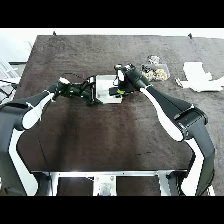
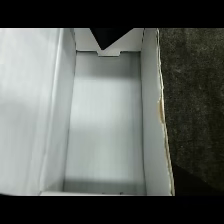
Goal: Fold the box and place the chain.
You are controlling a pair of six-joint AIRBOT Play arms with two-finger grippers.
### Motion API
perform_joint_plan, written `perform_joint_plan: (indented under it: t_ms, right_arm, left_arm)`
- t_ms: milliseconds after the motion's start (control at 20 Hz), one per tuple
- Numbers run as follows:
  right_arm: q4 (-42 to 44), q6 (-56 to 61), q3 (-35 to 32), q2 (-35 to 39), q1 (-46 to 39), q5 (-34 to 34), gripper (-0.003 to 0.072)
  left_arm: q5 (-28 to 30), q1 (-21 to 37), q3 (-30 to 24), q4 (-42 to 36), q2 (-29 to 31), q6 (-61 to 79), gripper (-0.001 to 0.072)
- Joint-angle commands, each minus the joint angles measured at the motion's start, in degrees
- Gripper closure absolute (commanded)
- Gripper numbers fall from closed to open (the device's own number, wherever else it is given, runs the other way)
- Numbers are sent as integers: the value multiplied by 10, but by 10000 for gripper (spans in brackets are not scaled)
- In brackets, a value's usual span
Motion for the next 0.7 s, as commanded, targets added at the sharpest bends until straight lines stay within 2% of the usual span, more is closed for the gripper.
perform_joint_plan:
  t_ms: [0,150,200,250,300,450,550,600,650]
  right_arm:
    - [8,10,1,-1,2,0,475]
    - [16,19,1,-1,1,0,494]
    - [17,25,1,-1,0,-1,537]
    - [18,38,1,-1,-1,-1,539]
    - [18,39,1,-1,-1,-1,603]
    - [18,39,1,-1,-1,-1,679]
    - [18,39,1,-1,-1,-1,677]
    - [18,39,1,-1,-1,-1,611]
    - [18,39,1,-1,-2,-1,577]
  left_arm:
    - [0,0,0,0,0,0,296]
    - [0,0,0,0,0,0,296]
    - [0,0,0,0,0,0,296]
    - [0,0,0,0,0,0,296]
    - [0,0,0,0,0,0,297]
    - [0,0,0,0,0,0,296]
    - [0,0,0,0,0,0,296]
    - [0,0,0,0,0,0,297]
    - [0,0,0,0,0,0,296]
